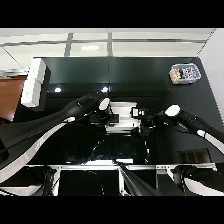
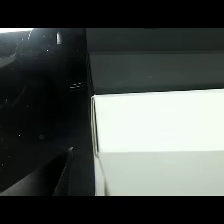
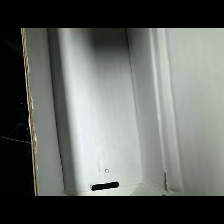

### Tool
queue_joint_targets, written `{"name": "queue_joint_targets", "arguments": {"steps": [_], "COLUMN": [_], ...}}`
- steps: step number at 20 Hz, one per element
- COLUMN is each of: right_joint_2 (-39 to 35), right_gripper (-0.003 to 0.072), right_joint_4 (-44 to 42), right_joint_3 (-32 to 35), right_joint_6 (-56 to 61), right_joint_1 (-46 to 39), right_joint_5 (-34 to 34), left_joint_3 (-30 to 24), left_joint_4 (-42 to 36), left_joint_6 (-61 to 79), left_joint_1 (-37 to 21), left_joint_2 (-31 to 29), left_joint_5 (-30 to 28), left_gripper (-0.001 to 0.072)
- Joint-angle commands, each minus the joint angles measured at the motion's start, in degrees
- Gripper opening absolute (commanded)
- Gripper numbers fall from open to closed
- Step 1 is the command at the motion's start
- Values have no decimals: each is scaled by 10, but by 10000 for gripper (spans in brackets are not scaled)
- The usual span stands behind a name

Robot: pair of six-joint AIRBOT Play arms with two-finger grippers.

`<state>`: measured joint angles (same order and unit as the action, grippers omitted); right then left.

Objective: Fold the box and place the chain.

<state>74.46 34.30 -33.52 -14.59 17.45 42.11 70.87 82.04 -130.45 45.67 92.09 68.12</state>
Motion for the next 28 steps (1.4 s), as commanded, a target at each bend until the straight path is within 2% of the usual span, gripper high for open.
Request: {"name": "queue_joint_targets", "arguments": {"steps": [1,2,5,8,9,10,11,16,23,24,25,27,28], "right_joint_2": [0,0,0,0,0,-2,-8,-68,-84,-84,-84,-83,-83], "right_gripper": [221,221,221,223,384,594,634,633,628,501,426,425,327], "right_joint_4": [0,0,0,0,0,0,3,89,91,87,76,46,31], "right_joint_3": [0,0,0,0,0,0,0,0,0,0,0,0,0], "right_joint_6": [0,0,0,0,1,5,14,45,45,45,45,45,45], "right_joint_1": [0,0,1,0,0,0,0,-7,-12,-12,-12,-12,-12], "right_joint_5": [0,0,0,0,0,-1,0,22,40,43,47,47,43], "left_joint_3": [1,1,2,2,2,2,2,2,2,2,2,2,2], "left_joint_4": [5,8,15,14,15,16,19,37,37,37,37,36,36], "left_joint_6": [-5,-8,-11,-9,-9,-9,-10,-10,-9,-9,-9,-9,-9], "left_joint_1": [0,0,0,0,0,0,0,0,0,0,0,0,0], "left_joint_2": [0,0,1,3,3,3,3,3,3,3,3,3,3], "left_joint_5": [1,0,-1,0,0,0,0,-5,-16,-16,-16,-16,-16], "left_gripper": [377,271,43,24,24,24,23,23,23,24,24,24,24]}}
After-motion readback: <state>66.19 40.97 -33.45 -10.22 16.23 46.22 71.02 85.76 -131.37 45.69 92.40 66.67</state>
